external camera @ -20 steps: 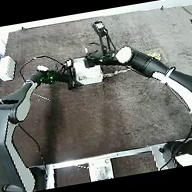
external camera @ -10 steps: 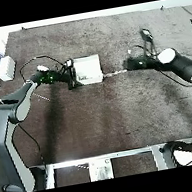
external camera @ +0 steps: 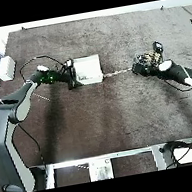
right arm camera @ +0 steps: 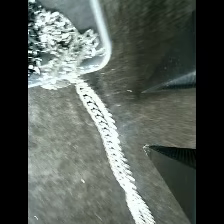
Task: Fold the box and place the chain.
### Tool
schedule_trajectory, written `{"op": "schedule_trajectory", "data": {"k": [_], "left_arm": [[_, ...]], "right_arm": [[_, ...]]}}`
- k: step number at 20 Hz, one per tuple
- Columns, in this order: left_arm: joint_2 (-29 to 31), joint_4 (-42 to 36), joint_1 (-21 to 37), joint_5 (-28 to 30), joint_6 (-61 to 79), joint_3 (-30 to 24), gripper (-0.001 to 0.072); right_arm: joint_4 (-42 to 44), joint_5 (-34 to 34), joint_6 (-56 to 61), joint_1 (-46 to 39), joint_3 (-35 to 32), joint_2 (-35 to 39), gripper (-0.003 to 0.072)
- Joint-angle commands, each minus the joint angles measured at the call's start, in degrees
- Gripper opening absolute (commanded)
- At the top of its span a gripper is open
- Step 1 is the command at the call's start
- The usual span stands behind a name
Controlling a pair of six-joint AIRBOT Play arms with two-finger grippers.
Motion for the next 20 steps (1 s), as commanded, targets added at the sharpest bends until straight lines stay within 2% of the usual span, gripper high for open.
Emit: {"op": "schedule_trajectory", "data": {"k": [1, 2, 3, 4, 5, 6, 7, 10, 15, 16, 17, 18, 20], "left_arm": [[0.02, 0.0, 0.04, 0.02, 0.02, 0.02, 0.0254], [0.02, 0.0, 0.04, 0.0, 0.02, 0.02, 0.0254], [0.02, 0.0, 0.04, 0.0, 0.02, 0.02, 0.0254], [0.02, 0.0, 0.04, 0.0, 0.02, 0.04, 0.0254], [0.02, 0.0, 0.04, 0.0, 0.02, 0.02, 0.0254], [0.02, 0.0, 0.04, 0.0, 0.02, 0.02, 0.0254], [0.02, 0.0, 0.04, 0.02, 0.02, 0.02, 0.0254], [0.02, 0.0, 0.04, 0.0, 0.02, 0.04, 0.0254], [0.02, 0.0, 0.04, 0.0, 0.02, 0.02, 0.0254], [0.02, 0.0, 0.04, 0.0, 0.02, 0.02, 0.0254], [0.02, 0.0, 0.04, 0.0, 0.02, 0.04, 0.0254], [0.02, 0.0, 0.04, 0.0, 0.02, 0.02, 0.0254], [0.02, 0.0, 0.04, 0.04, 0.02, 0.02, 0.0254]], "right_arm": [[0.92, -4.13, 2.89, 0.57, 4.2, -6.12, 0.0373], [1.09, -4.37, 2.95, 0.57, 5.55, -7.56, 0.0365], [1.09, -4.17, 2.95, 0.57, 6.73, -8.59, 0.0214], [1.42, -4.22, 2.95, 0.7, 7.61, -9.38, 0.0172], [2.05, -4.2, 2.93, 0.76, 7.98, -9.62, 0.0169], [2.19, -4.11, 2.91, 0.79, 8.02, -9.49, 0.0031], [2.6, -3.69, 2.91, 0.9, 8.02, -9.09, -0.0007], [2.99, -2.27, 0.35, 4.42, 8.02, -3.45, -0.0008], [-0.31, -4.98, -5.31, 13.33, 8.04, 10.84, -0.0007], [-0.96, -3.61, -5.05, 13.2, 8.02, 11.87, 0.0044], [-1.16, -1.57, -4.92, 12.31, 8.0, 11.96, 0.0216], [-1.53, 0.33, -4.11, 10.84, 7.48, 11.65, 0.026], [-2.4, 0.79, -3.52, 7.15, 4.11, 11.26, 0.026]]}}
